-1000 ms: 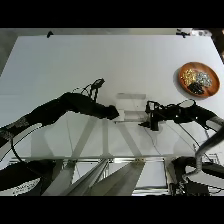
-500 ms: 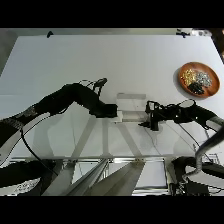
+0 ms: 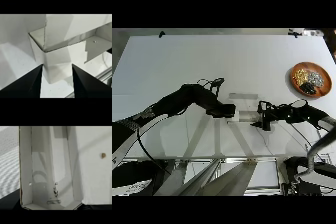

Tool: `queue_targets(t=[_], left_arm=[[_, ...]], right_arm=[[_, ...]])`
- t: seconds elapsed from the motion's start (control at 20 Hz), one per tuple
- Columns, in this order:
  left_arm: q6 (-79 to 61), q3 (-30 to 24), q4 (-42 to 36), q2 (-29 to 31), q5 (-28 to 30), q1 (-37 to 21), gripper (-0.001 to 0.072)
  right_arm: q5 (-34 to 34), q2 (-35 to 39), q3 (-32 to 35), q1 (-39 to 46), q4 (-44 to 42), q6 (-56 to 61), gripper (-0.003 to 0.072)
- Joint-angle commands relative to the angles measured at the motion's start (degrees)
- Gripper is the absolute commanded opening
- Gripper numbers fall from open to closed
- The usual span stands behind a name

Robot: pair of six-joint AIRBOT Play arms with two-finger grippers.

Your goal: Fold the box and place the chain.

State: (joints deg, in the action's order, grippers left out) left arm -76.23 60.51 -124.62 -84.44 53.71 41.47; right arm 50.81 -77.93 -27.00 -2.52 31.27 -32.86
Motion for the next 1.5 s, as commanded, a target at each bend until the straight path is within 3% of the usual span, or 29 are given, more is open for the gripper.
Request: queue_targets(t=[0.0,0.35,0.5,0.8,1.05,1.45], left_arm=[[3.5,1.3,2.3,-1.6,0.6,1.1,0.0417],[7.0,1.3,5.2,-3.0,-0.1,1.9,0.0414],[8.8,2.6,6.8,-3.3,0.8,1.9,0.0321],[13.6,8.4,11.3,-6.1,2.2,5.2,0.0321],[17.8,8.7,12.1,-8.7,3.9,6.0,0.032],[26.0,8.7,22.3,-8.7,7.4,6.1,0.0318]], right_arm=[[0.0,0.0,0.0,0.0,0.0,0.0,0.0412],[0.0,0.0,0.0,0.0,0.0,0.0,0.0412],[0.0,0.0,0.0,0.0,0.0,0.0,0.0412],[0.0,0.0,0.0,0.0,0.0,0.0,0.0412],[0.0,0.0,0.0,0.0,0.0,0.0,0.0412],[0.0,0.0,0.0,0.0,0.0,0.0,0.0412]])
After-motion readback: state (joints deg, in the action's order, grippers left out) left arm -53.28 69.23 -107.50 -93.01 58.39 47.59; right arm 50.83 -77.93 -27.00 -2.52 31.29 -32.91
